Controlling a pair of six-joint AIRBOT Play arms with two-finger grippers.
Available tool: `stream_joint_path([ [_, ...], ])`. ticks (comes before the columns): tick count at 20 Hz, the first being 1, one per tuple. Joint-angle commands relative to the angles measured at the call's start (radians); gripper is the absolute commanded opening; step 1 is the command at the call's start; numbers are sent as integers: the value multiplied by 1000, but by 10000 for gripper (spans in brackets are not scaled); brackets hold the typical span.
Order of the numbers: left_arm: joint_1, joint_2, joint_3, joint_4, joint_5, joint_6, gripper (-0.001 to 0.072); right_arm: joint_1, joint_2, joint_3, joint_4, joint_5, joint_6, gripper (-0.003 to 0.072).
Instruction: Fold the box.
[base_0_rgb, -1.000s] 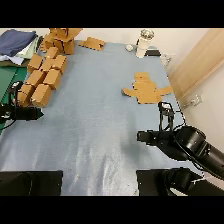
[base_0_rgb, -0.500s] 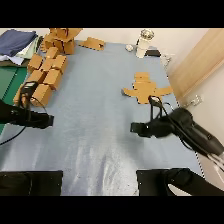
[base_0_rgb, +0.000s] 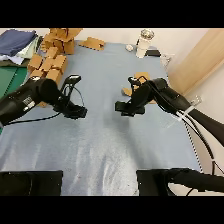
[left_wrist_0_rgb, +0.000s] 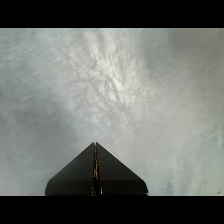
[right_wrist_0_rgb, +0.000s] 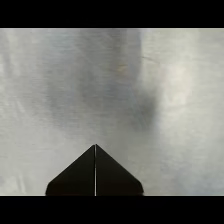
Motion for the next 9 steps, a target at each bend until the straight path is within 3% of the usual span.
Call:
stream_joint_path([
  [1, -26, -87, 53, -11, 13, -20, 12, 1, -46, 43, 35, -56, -21, 4],
  [9, -26, -87, 53, -11, 13, -20, 13, 1, -46, 43, 30, -86, -21, 4],
])
